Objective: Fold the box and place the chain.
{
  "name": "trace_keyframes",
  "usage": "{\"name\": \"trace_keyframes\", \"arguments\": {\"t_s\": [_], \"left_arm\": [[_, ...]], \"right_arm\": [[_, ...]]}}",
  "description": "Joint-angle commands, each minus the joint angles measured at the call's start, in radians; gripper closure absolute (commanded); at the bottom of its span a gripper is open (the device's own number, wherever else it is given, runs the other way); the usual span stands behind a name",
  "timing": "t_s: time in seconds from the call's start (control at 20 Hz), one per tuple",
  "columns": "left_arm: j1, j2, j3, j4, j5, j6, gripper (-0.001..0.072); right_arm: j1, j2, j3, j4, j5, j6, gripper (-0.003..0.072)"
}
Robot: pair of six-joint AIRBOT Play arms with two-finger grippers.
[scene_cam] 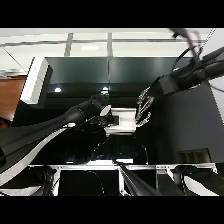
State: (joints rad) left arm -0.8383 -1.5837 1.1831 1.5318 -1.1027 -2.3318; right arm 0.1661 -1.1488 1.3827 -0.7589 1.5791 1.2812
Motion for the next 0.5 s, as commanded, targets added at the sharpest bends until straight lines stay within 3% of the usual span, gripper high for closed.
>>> {"name": "trace_keyframes", "arguments": {"t_s": [0.0,0.2,0.45], "left_arm": [[0.000,0.000,0.001,0.000,0.001,0.000,0.0680],[0.000,0.000,0.001,0.000,0.001,0.000,0.0680],[0.000,0.000,0.001,0.000,0.001,0.000,0.0680]], "right_arm": [[0.018,0.000,-0.127,0.022,-0.055,-0.037,0.0676],[0.027,0.000,-0.188,0.044,-0.058,-0.037,0.0676],[0.083,0.000,-0.278,0.097,-0.167,-0.055,0.0676]]}}
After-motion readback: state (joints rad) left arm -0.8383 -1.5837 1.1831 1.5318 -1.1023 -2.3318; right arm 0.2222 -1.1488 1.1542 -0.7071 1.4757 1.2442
